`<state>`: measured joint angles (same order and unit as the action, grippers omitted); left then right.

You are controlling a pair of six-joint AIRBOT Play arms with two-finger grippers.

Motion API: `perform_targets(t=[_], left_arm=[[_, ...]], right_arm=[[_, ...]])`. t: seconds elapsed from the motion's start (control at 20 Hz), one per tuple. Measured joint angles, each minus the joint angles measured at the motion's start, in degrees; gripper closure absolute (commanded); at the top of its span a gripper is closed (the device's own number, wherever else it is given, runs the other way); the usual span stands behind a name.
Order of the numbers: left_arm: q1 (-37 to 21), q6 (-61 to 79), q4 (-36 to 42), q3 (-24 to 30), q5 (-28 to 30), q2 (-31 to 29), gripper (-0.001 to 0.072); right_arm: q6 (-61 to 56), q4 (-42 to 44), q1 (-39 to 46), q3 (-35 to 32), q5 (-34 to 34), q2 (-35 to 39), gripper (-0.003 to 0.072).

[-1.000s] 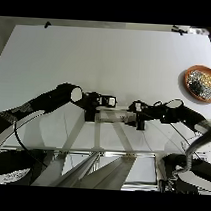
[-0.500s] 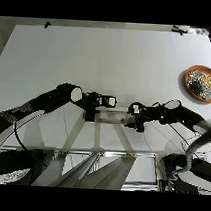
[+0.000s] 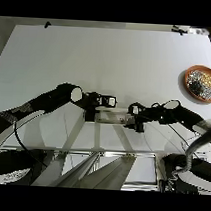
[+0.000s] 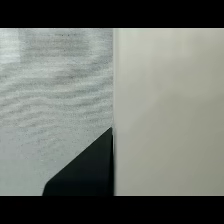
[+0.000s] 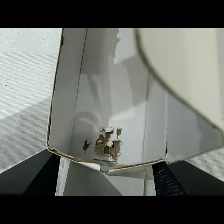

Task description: Fold the box and place the chain.

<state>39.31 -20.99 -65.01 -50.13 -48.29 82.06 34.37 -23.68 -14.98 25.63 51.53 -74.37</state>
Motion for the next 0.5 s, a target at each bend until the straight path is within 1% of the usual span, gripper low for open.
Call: perform_targets(t=[0.15,0.2,0.25,0.5], left_arm=[[0.0,0.0,0.0,0.0,0.0,0.0,0.0698],[0.0,0.0,0.0,0.0,0.0,0.0,0.0698],[0.0,0.0,0.0,0.0,0.0,0.0,0.0698],[0.0,0.0,0.0,0.0,0.0,0.0,0.0698]], right_arm=[[-0.1,0.0,0.0,0.1,0.0,0.0,0.0085],[-0.1,0.0,-0.2,0.2,0.0,0.0,0.0056],[-0.2,0.1,-0.5,0.2,0.0,0.0,0.0050],[-2.1,-0.6,-1.6,0.7,-0.8,-0.3,0.0049]])
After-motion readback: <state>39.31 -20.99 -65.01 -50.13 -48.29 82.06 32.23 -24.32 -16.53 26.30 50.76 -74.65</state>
